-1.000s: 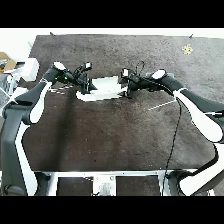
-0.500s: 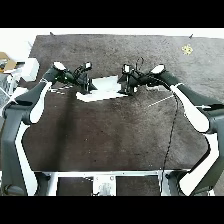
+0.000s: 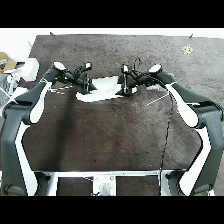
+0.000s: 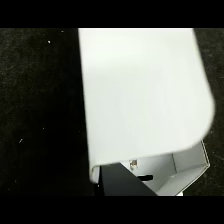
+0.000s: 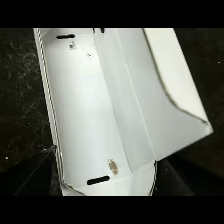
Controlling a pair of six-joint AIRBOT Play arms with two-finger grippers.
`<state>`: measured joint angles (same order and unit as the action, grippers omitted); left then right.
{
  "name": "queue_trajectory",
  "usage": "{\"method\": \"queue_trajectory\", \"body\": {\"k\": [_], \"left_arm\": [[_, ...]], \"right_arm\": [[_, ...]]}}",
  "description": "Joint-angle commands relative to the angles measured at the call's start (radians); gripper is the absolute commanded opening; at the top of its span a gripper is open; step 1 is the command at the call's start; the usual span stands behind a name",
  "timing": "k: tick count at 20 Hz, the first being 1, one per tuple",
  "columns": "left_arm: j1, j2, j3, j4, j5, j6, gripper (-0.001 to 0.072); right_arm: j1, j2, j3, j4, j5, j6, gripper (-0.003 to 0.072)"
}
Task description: Fold the box and place the chain.
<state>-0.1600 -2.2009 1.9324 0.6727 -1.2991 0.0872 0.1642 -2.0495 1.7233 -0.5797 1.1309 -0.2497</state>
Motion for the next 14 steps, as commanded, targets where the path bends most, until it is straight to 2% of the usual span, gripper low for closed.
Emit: {"method": "queue_trajectory", "body": {"k": [1, 8, 14], "left_arm": [[0.0, -0.001, 0.0, 0.0, 0.002, 0.0, 0.0011], [0.0, -0.001, 0.0, 0.0, 0.002, 0.0, 0.0011], [0.0, -0.001, 0.0, 0.0, 0.002, 0.0, 0.0012]], "right_arm": [[0.002, -0.021, 0.012, 0.007, 0.082, 0.048, 0.0675], [0.008, -0.069, 0.013, 0.011, 0.111, 0.077, 0.0674], [0.013, -0.091, 0.013, 0.03, 0.066, 0.037, 0.0672]]}}
